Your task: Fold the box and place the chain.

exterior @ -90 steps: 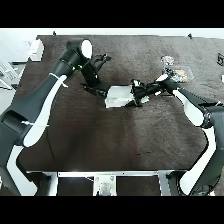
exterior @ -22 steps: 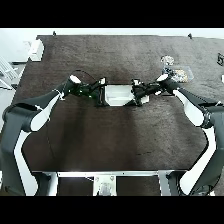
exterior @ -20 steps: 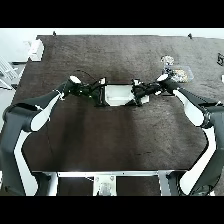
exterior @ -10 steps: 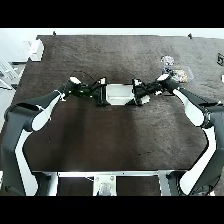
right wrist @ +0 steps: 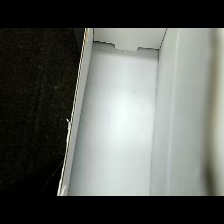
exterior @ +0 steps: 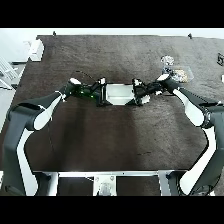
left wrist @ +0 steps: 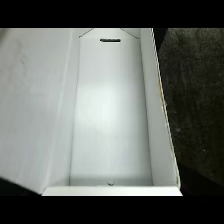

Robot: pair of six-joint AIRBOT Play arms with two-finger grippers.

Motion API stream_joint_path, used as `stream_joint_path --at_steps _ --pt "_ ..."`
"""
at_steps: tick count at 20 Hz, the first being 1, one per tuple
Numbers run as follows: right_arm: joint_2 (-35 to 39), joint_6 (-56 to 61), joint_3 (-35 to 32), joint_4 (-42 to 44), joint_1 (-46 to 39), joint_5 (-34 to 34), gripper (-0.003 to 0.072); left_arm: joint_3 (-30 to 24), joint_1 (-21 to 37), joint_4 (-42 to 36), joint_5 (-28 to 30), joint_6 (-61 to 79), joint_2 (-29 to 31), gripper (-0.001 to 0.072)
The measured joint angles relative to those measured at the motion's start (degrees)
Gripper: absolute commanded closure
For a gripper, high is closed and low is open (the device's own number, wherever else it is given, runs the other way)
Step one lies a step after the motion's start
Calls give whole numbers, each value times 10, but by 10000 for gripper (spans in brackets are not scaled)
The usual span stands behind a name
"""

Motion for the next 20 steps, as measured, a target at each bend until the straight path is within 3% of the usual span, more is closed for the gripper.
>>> stream_joint_path --at_steps 3,5,6,20 --pt "0 0 0 0 0 1 149 0 0 -3 0 2 -1 -2" --pt "0 0 0 0 0 1 149 0 0 -3 -2 6 -2 209" --pt "0 0 0 0 0 1 149 0 0 -3 -3 8 -2 237" --pt "0 0 0 0 0 1 149 0 0 4 1 12 -2 236"
